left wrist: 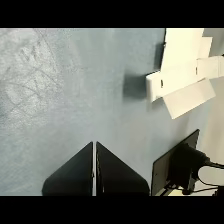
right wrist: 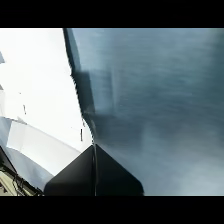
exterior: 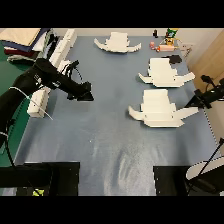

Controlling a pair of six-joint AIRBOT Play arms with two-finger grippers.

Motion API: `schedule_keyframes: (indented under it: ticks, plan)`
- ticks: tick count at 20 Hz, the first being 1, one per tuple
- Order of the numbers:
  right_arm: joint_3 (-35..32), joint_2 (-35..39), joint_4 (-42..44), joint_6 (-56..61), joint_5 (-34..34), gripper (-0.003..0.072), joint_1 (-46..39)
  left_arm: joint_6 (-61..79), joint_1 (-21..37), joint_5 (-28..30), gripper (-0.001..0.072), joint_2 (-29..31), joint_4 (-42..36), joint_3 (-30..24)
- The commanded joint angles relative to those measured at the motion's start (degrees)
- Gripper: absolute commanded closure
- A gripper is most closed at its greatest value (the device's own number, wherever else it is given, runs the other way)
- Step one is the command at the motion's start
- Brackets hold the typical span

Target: Fold the box.

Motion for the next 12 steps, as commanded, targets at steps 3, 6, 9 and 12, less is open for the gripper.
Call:
schedule_keyframes:
  ticks: [3, 6, 9, 12]
  plan:
    - [-8.79, 7.63, 2.40, 7.58, 8.61, 0.0685, 12.00, 6.95, -0.07, -6.60, 0.0698, 2.91, -0.24, -0.52]
    - [-19.58, 16.31, 2.38, 11.74, 13.77, 0.0686, 17.68, 8.59, 0.02, -7.15, 0.0699, 8.85, 1.70, -4.07]
    - [-31.56, 26.21, 2.32, 16.22, 20.81, 0.0686, 24.41, 9.27, 0.98, -8.66, 0.0698, 14.75, 2.43, -10.64]
    - [-38.77, 30.99, 1.38, 22.18, 28.85, 0.0669, 30.75, 9.46, 1.64, -10.43, 0.0696, 15.56, 2.56, -13.81]
